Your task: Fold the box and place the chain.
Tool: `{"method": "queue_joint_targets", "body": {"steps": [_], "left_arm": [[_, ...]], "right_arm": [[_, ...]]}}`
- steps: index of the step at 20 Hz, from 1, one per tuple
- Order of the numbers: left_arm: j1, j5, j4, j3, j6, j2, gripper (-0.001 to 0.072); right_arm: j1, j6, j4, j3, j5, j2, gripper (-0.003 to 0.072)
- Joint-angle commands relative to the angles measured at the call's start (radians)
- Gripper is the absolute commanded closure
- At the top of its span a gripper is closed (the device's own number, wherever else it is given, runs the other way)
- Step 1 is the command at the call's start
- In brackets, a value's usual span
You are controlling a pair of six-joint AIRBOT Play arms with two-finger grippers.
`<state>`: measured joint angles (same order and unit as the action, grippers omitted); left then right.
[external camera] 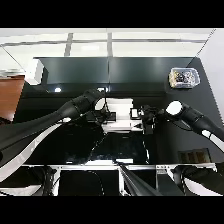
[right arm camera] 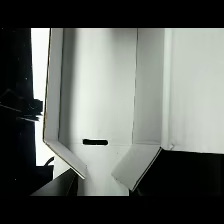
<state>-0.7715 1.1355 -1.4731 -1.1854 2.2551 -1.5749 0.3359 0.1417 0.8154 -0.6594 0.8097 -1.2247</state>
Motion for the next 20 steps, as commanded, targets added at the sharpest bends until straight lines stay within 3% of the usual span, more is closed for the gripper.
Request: {"method": "queue_joint_targets", "body": {"steps": [1,3,4,5,12,18,20], "left_arm": [[0.001,0.002,-0.002,0.000,0.001,0.000,0.0682],[0.001,0.002,-0.002,0.000,0.001,0.000,0.0682],[0.001,0.002,-0.002,0.000,0.001,0.000,0.0682],[0.001,0.000,-0.002,0.000,0.001,0.000,0.0682],[0.001,-0.002,-0.002,0.000,0.001,0.000,0.0682],[0.001,-0.002,-0.002,0.000,0.001,0.000,0.0682],[0.001,-0.002,-0.003,0.000,0.001,0.000,0.0682]], "right_arm": [[0.021,0.008,-0.045,-0.001,-0.002,0.005,0.0350],[0.038,0.008,-0.091,-0.001,-0.002,0.005,0.0351],[0.043,0.007,-0.110,-0.001,-0.005,0.005,0.0401],[0.048,0.006,-0.123,-0.001,-0.005,0.004,0.0523],[0.050,0.004,-0.328,0.000,-0.010,-0.041,0.0528],[0.039,-0.060,-0.323,0.000,-0.010,-0.070,0.0526],[0.039,-0.077,-0.324,0.000,-0.029,-0.070,0.0308]]}}
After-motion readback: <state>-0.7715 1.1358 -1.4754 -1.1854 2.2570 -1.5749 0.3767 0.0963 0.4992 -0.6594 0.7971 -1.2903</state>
